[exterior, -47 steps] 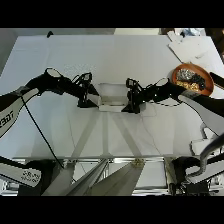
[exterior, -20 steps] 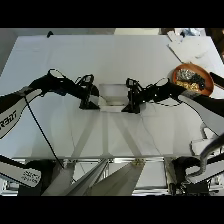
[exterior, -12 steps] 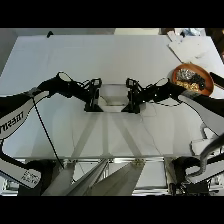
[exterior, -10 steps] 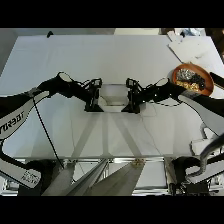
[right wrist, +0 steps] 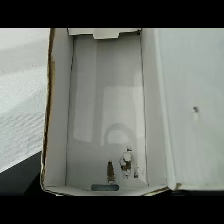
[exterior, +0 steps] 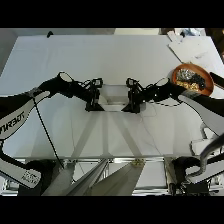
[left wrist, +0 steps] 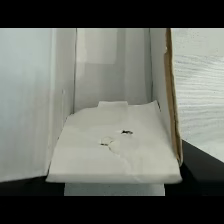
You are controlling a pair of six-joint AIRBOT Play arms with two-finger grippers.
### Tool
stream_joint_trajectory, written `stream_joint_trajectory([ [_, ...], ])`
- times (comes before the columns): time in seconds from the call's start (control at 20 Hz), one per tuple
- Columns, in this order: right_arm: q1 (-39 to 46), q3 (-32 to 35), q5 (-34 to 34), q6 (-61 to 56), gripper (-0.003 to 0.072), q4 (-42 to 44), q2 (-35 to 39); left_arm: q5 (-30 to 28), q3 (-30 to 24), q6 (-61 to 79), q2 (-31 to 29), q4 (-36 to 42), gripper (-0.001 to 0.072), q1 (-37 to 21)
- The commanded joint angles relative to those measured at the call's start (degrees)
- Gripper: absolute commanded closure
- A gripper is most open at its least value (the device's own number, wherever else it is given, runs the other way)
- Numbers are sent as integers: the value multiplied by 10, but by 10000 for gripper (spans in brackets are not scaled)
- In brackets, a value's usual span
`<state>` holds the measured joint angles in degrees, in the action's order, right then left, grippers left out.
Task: Fold the box and place the chain.
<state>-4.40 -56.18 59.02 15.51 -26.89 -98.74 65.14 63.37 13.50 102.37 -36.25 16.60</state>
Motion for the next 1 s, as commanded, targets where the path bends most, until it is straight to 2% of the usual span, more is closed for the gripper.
stream_joint_trajectory([
  [0.0,0,0,1,0,152,0,0,9,0,0,0,-2,638,0],
  [0.95,0,0,0,0,152,15,0,9,0,0,0,-2,638,0],
])
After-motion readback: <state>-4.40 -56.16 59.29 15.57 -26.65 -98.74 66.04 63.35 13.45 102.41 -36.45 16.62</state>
